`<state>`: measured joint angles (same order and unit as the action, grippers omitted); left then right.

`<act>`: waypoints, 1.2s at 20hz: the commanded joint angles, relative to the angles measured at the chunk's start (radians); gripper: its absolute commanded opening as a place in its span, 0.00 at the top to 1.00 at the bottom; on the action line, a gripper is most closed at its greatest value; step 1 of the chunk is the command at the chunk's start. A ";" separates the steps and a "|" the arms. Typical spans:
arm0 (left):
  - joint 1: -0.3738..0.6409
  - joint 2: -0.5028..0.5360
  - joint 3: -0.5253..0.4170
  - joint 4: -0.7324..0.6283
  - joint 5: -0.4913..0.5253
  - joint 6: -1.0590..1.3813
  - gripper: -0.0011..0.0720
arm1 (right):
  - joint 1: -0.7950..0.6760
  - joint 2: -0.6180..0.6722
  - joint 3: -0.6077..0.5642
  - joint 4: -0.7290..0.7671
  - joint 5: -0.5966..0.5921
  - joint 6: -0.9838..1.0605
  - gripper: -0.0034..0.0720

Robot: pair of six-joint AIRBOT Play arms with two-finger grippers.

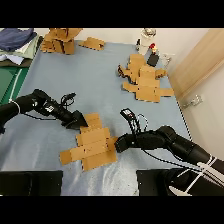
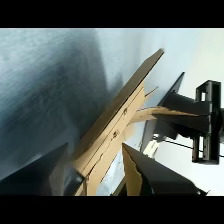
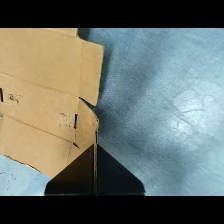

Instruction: Fold the box.

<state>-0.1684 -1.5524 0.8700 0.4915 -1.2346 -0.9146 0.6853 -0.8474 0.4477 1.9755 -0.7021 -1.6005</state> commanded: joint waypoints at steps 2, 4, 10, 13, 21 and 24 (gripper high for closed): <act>-0.019 -0.036 0.000 -0.080 -0.011 0.092 0.51 | 0.003 0.001 0.000 -0.006 0.002 0.012 0.96; -0.018 -0.036 -0.001 -0.080 -0.048 0.113 0.51 | 0.003 0.001 0.000 -0.008 0.002 0.012 0.96; -0.018 -0.037 -0.001 -0.058 -0.072 0.144 0.76 | 0.002 0.000 0.000 -0.008 0.002 0.015 0.96; -0.018 -0.037 -0.001 -0.058 -0.072 0.172 0.97 | 0.002 0.000 0.000 -0.018 -0.004 0.017 0.96; -0.019 -0.037 0.000 -0.071 -0.085 0.250 0.97 | 0.002 0.000 0.011 -0.105 -0.103 0.100 0.56; -0.019 -0.037 0.000 -0.070 -0.084 0.267 0.97 | 0.002 0.000 0.051 -0.304 -0.231 0.232 0.56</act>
